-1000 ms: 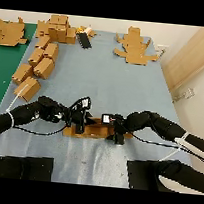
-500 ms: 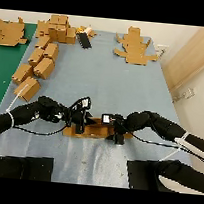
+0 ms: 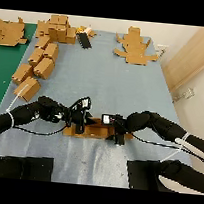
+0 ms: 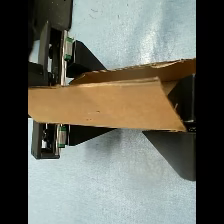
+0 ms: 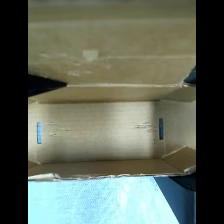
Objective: Fold the box.
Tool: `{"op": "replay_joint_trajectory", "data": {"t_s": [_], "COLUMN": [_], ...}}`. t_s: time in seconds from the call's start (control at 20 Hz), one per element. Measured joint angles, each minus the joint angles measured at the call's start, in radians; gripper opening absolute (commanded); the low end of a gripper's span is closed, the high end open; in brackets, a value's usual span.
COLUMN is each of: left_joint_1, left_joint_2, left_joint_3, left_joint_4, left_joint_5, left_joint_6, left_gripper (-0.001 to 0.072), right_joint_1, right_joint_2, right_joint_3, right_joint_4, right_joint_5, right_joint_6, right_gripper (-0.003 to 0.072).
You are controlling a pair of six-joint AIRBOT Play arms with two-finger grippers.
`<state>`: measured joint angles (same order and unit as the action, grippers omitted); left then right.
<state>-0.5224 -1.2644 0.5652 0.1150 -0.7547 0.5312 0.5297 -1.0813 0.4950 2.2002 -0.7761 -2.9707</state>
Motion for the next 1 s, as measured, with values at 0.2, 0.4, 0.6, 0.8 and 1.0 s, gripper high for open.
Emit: {"op": "replay_joint_trajectory", "data": {"t_s": [0.2,0.4,0.6,0.8,1.0], "left_joint_1": [0.000,0.000,0.000,0.000,0.000], "left_joint_2": [0.000,0.000,0.000,0.000,0.000], "left_joint_3": [0.000,0.000,0.000,0.000,0.000], "left_joint_4": [-0.001,0.000,-0.002,-0.003,-0.002], "left_joint_5": [0.002,0.002,0.002,0.001,0.000], "left_joint_6": [0.000,0.000,0.000,0.000,0.000], "left_gripper": [0.0014,0.0014,0.0014,0.0014,0.0014], "right_joint_1": [-0.002,-0.002,-0.002,-0.002,-0.002], "right_joint_2": [0.008,0.010,0.009,0.003,-0.008], "right_joint_3": [0.000,0.000,0.000,0.000,0.001], "right_joint_4": [-0.002,-0.004,-0.005,-0.005,-0.005], "right_joint_5": [-0.001,0.000,0.001,0.008,0.008], "right_joint_6": [0.015,0.030,0.036,0.038,0.038], "right_gripper": [0.0589,0.0573,0.0571,0.0545,0.0437]}}
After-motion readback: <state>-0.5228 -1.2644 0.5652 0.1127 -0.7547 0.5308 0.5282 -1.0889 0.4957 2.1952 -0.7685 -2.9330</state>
